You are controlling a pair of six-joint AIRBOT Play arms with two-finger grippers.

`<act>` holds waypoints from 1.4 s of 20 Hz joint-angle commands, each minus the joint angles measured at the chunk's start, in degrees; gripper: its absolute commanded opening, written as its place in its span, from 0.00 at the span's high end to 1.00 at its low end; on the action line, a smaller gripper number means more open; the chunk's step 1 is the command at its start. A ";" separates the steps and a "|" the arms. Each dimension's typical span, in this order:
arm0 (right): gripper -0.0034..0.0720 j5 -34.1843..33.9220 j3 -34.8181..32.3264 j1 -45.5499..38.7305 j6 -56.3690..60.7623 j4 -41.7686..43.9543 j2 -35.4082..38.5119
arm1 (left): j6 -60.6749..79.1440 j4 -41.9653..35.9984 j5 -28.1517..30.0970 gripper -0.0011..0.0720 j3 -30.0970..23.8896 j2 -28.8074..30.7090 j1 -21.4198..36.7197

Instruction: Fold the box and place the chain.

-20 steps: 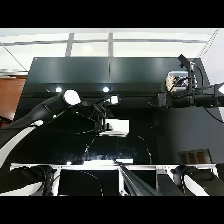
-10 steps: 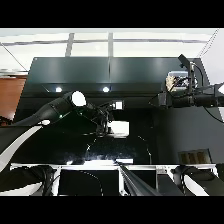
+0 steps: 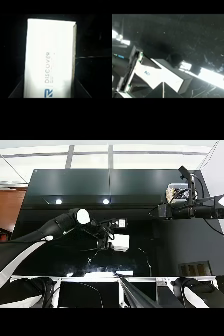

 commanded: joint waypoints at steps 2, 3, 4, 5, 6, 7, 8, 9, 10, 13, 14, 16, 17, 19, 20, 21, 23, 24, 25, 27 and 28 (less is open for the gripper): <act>0.93 -0.31 0.04 -0.04 -0.02 -0.02 0.04 | -0.48 1.51 9.25 0.01 -3.19 -0.02 -2.71; 0.93 -0.35 0.04 -0.04 -0.02 0.00 0.04 | -0.48 2.10 11.39 0.01 -3.78 -0.02 -3.58; 0.93 -0.35 0.04 -0.04 -0.02 0.00 0.04 | -0.48 2.12 12.81 0.01 -4.09 -0.02 -4.26; 0.93 -0.35 0.04 -0.04 -0.02 0.00 0.04 | -0.46 2.12 13.92 0.01 -4.26 -0.02 -4.81; 0.93 -0.37 0.04 -0.04 -0.02 0.00 0.04 | -0.48 2.23 14.56 0.01 -4.31 -0.02 -5.25; 0.93 -0.42 0.04 -0.04 -0.02 0.00 0.04 | -0.48 2.64 14.49 0.02 -4.31 -0.02 -5.31; 0.93 -0.50 0.04 -0.04 -0.02 0.00 0.04 | -0.94 3.80 14.25 0.15 -4.24 0.09 -5.22; 0.93 -0.55 0.04 -0.04 0.00 0.00 0.04 | -3.06 5.51 13.90 0.43 -4.07 0.50 -4.68; 0.93 -0.55 0.04 -0.04 0.02 0.02 0.04 | -5.60 7.02 12.76 0.58 -3.67 1.14 -3.56; 0.93 -0.74 0.04 -0.04 0.31 0.02 0.04 | -14.69 11.67 6.05 0.61 -0.48 2.08 5.64; 0.93 -1.09 0.04 -0.04 0.61 0.11 0.04 | -17.68 13.07 4.76 0.61 0.85 2.05 10.21; 0.93 -1.68 0.04 -0.04 0.63 0.26 0.04 | -23.39 13.90 4.85 0.61 4.31 1.79 21.07; 0.93 -1.77 0.04 -0.02 0.63 0.26 0.04 | -26.86 13.88 5.60 0.61 7.04 0.96 27.02; 0.93 -1.86 0.04 0.00 0.63 0.26 0.04 | -36.96 13.88 6.03 0.61 15.15 -3.21 37.79; 0.93 -1.86 0.04 0.02 0.63 0.26 0.04 | -40.68 13.90 4.70 0.61 20.31 -6.36 42.34; 0.93 -1.88 0.04 0.02 0.63 0.26 0.04 | -42.97 14.01 2.78 0.61 25.88 -10.03 46.29; 0.93 -1.84 0.04 0.02 0.63 0.28 0.02 | -46.40 16.57 -2.10 0.61 38.27 -18.60 52.52; 0.93 -1.81 0.04 0.02 0.63 0.28 0.04 | -48.06 17.92 -4.46 0.61 43.63 -22.40 54.51; 0.93 -1.99 0.04 0.02 0.63 0.26 0.02 | -48.50 18.84 -6.69 0.61 48.78 -26.12 56.17; 0.93 -2.27 0.04 0.02 0.63 0.50 0.02 | -48.61 23.21 -8.17 0.61 55.91 -31.74 57.94; 0.93 -2.25 0.04 0.02 0.68 0.68 0.02 | -49.79 26.08 -7.85 0.60 58.47 -33.99 58.34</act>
